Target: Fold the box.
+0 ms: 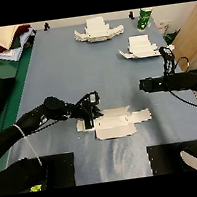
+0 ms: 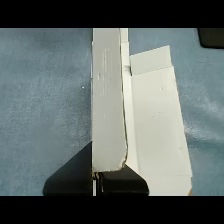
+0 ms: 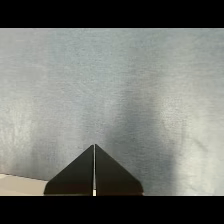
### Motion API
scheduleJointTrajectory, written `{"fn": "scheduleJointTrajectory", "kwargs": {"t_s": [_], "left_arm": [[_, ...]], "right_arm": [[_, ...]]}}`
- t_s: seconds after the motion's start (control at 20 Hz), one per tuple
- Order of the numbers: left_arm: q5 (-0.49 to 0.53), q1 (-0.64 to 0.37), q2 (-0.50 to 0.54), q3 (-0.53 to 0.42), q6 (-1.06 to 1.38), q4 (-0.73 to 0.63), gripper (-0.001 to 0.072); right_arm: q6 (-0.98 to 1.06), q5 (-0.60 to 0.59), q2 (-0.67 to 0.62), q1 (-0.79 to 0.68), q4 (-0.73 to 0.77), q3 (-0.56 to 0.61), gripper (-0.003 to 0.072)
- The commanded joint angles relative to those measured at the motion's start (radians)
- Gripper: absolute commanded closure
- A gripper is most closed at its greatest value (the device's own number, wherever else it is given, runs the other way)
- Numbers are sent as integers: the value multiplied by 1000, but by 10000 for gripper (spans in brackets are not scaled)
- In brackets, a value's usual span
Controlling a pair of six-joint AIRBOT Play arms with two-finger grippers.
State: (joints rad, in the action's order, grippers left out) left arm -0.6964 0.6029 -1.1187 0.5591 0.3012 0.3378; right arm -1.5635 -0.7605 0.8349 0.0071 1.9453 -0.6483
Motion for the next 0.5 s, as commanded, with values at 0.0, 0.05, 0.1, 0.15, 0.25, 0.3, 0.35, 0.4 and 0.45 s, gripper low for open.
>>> {"fn": "scheduleJointTrajectory", "kwargs": {"t_s": [0.0,0.05,0.1,0.15,0.25,0.3,0.35,0.4,0.45], "left_arm": [[-15,0,-6,21,-33,5,697],[-21,0,-17,21,-33,5,697],[-25,0,-29,21,-33,4,697],[-33,0,-37,21,-32,4,697],[-40,0,-44,21,-32,5,696],[-40,0,-44,22,-32,4,696],[-40,0,-44,22,-32,4,696],[-42,0,-44,23,-32,4,697],[-47,0,-44,26,-32,5,697]], "right_arm": [[0,-5,0,1,0,0,683],[0,-5,0,1,0,0,683],[0,-5,0,1,0,0,683],[0,-7,0,1,0,0,683],[0,-9,0,1,1,0,683],[0,-10,0,1,0,0,683],[0,-10,0,1,0,0,683],[0,-10,0,1,0,0,683],[0,-10,0,1,0,0,683]]}}
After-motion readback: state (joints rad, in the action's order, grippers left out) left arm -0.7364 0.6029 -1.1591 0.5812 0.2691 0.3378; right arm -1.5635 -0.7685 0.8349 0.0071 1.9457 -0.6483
